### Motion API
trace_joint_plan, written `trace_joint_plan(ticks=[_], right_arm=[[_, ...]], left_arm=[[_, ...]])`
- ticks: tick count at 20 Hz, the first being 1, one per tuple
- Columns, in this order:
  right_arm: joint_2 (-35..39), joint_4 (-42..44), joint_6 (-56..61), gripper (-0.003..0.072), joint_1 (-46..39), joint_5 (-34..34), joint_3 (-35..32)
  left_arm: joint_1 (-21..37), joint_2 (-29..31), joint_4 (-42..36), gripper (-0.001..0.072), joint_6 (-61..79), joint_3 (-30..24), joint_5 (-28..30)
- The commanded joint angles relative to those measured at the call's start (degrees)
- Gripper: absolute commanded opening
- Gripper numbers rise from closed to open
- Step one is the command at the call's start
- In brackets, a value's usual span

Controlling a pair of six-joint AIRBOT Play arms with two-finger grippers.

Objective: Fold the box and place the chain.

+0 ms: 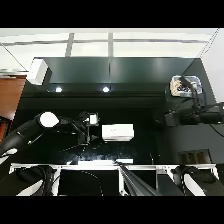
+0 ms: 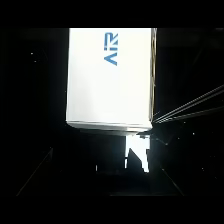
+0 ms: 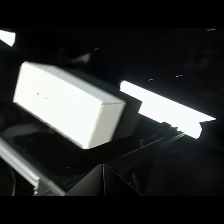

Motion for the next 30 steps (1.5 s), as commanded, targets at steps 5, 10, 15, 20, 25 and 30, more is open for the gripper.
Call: trace_joint_plan(ticks=[5, 10, 15, 20, 25, 30], right_arm=[[1.99, -2.86, 1.18, 0.0008, -4.04, -5.25, 0.0], [1.99, -2.89, 1.53, 0.0009, -4.04, -3.67, 0.0], [1.99, -2.91, 1.53, 0.0009, -4.04, -3.61, 0.0], [1.99, -3.58, 1.51, 0.001, -4.07, -3.76, 0.0], [1.99, -3.56, 1.53, 0.001, -4.04, -3.76, 0.0], [1.99, -3.58, 1.51, 0.0011, -4.04, -3.8, 0.0]], left_arm=[[-9.68, -2.25, -6.78, 0.0713, -8.0, 6.56, 4.28], [-14.34, -13.16, -6.32, 0.0712, -7.87, 13.38, 5.51], [-14.69, -17.29, -6.23, 0.0712, -10.34, 15.61, 4.74], [-14.71, -17.42, -6.05, 0.0711, -10.38, 15.63, 3.67], [-14.71, -17.42, -6.03, 0.0712, -10.38, 15.63, 1.99], [-15.54, -17.94, -1.25, 0.0714, -10.36, 15.61, 3.43]])
